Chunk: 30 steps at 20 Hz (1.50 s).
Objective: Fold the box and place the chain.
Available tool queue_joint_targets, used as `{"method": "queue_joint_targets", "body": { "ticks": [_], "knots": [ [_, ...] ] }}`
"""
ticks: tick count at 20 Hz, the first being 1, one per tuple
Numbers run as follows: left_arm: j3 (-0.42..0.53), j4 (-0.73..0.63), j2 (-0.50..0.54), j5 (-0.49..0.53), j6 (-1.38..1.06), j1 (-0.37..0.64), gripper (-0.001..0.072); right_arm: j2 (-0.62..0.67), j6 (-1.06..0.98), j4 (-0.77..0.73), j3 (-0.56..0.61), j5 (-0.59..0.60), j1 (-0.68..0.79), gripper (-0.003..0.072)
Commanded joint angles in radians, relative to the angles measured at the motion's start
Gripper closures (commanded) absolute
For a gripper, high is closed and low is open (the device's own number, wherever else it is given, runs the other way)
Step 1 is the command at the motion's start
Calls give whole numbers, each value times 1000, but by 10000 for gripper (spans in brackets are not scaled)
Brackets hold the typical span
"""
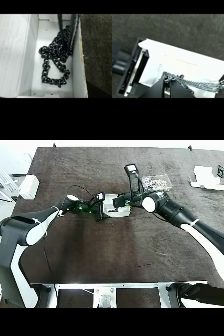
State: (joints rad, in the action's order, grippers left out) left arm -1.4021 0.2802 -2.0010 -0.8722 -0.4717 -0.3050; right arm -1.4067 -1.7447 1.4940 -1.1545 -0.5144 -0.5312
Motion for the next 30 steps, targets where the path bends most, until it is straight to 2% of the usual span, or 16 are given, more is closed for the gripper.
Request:
{"method": "queue_joint_targets", "body": {
  "ticks": [1,3,4,5,10,12,15,17,20,22,26,28,30],
  "knots": [
    [0,0,0,0,0,1,349,-88,-2,-20,17,51,-4,676],
    [0,0,0,0,0,1,349,-142,-2,-20,18,50,-4,653],
    [0,0,0,0,0,1,349,-148,-2,-20,18,49,-3,416],
    [0,0,0,0,0,1,349,-142,4,-19,16,50,-3,126],
    [0,0,0,0,0,1,350,-24,54,38,16,11,76,127],
    [0,0,0,0,0,1,349,-10,54,44,16,14,187,127],
    [0,0,0,0,0,1,350,-63,58,3,15,63,369,127],
    [0,0,0,0,0,1,350,-122,169,-124,5,88,461,127],
    [0,0,0,0,0,1,349,-236,457,-402,-66,82,531,127],
    [0,0,0,0,0,1,349,-315,611,-539,-140,27,551,127],
    [0,0,0,0,0,1,349,-458,737,-632,-288,-84,564,126],
    [0,0,0,1,0,1,349,-494,828,-732,-330,-137,566,127],
    [0,0,0,1,0,1,349,-503,872,-769,-343,-135,566,126]
  ]
}}
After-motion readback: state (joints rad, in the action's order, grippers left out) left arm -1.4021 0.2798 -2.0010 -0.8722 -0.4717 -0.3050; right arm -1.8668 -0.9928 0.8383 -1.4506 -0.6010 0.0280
